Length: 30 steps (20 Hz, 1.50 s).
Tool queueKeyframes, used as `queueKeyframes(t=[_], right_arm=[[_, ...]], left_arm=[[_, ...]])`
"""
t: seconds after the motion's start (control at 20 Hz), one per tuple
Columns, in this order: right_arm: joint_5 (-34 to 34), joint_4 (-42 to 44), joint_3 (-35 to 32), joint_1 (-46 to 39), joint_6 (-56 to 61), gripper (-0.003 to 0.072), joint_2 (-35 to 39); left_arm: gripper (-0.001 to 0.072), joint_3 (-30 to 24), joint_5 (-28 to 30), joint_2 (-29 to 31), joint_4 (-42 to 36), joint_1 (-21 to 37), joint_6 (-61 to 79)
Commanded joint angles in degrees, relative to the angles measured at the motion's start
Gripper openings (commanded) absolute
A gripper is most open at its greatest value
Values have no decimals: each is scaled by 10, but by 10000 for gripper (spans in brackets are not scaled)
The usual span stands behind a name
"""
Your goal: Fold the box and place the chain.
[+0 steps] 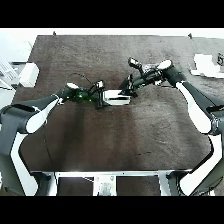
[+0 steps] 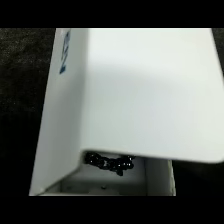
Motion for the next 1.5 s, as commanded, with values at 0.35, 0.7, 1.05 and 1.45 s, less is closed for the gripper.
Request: queueKeyframes(t=[0.35, 0.7, 1.05, 1.45], right_arm=[[-31, -9, 0, 9, -3, 289, 0], [-31, -26, 0, 9, -13, 258, 0], [-35, -39, -9, 9, -14, 259, 0], [-63, -40, -14, 27, -14, 262, 0]], left_arm=[[360, 0, 0, 0, 0, 0, 0], [360, 0, 0, 0, 0, 0, 0], [360, 0, 0, 0, 0, 0, 0], [360, 0, 0, 0, 0, 0, 0]])
